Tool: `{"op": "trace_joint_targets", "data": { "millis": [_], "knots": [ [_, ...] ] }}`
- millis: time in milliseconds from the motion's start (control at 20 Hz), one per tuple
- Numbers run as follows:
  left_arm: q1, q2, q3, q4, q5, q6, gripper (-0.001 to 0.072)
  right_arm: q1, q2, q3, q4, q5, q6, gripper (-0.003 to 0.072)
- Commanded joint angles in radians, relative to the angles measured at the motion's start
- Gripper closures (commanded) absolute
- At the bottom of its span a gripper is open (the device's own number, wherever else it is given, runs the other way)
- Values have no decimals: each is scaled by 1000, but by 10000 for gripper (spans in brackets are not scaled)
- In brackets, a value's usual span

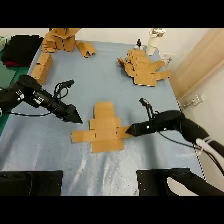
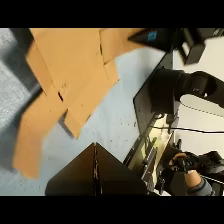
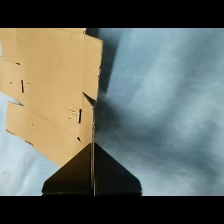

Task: Fold the box.

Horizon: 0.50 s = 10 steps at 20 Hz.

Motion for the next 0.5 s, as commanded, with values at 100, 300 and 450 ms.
{"op": "trace_joint_targets", "data": {
  "millis": [100,300,450],
  "knots": [
    [47,-38,-10,2,12,77,698,135,153,-133,7,149,-6,685],
    [38,-39,-10,-4,3,72,698,159,159,-137,6,152,10,685],
    [32,-42,-10,1,28,73,331,162,159,-137,6,152,25,685]
  ]
}}
